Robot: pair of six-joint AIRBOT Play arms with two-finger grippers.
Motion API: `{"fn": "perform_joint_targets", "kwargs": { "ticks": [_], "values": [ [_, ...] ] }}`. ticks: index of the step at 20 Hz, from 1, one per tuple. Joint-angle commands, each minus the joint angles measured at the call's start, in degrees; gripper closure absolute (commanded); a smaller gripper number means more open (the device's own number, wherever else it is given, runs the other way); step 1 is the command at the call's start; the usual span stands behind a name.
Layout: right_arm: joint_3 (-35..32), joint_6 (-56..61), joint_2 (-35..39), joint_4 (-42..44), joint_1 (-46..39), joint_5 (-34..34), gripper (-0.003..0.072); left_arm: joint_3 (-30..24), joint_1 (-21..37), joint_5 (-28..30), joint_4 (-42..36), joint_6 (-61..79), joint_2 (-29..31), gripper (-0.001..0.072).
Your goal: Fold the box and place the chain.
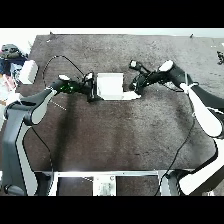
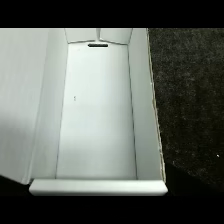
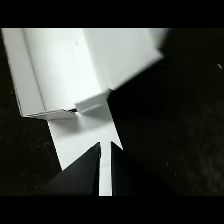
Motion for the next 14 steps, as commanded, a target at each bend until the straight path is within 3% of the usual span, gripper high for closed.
{"fn": "perform_joint_targets", "kwargs": {
  "ticks": [1,6,14],
  "values": [
    [0.1,23.7,2.4,-1.3,-4.2,1.6,0.067,0.0,0.0,0.0,0.0,0.1,0.0,0.0535],
    [-0.1,39.5,1.3,-1.2,-11.2,8.0,0.0673,0.0,0.0,0.0,0.1,0.1,0.0,0.0535],
    [-0.3,41.4,-6.8,4.9,-12.2,13.3,0.0673,0.0,0.0,0.0,0.1,0.1,0.0,0.0536]
  ]
}}
